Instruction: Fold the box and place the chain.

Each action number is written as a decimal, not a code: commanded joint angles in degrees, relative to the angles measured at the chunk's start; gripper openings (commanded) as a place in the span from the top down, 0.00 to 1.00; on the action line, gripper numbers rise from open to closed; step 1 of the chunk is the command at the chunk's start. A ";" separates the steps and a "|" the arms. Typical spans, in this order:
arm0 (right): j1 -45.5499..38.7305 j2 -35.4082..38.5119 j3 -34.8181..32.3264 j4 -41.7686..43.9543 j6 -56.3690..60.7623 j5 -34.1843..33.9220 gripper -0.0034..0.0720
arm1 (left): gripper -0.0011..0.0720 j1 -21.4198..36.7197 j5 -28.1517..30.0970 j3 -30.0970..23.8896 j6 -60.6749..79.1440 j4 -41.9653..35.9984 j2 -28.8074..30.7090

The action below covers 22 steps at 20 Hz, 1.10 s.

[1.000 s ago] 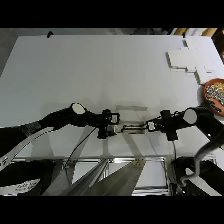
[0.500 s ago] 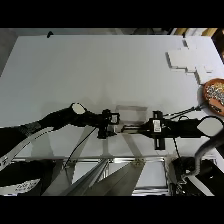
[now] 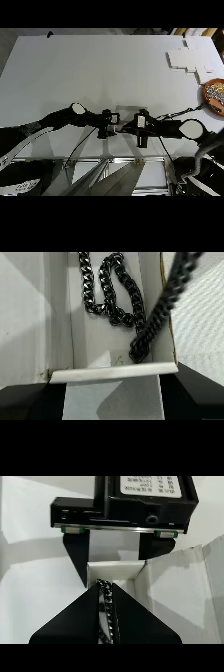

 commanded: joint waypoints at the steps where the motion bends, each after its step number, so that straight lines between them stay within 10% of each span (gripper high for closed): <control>1: 1.22 -2.93 0.07 -2.23 0.39 -4.39 0.84 | 0.56 0.02 0.02 0.02 0.02 0.02 0.04; 11: -21.88 2.60 7.93 -32.20 0.24 19.56 0.72 | 0.56 0.02 0.02 0.02 0.02 0.02 0.04; 22: -32.81 -11.45 7.63 -39.28 -6.75 20.35 0.76 | 0.56 0.02 0.02 0.02 0.02 0.02 0.04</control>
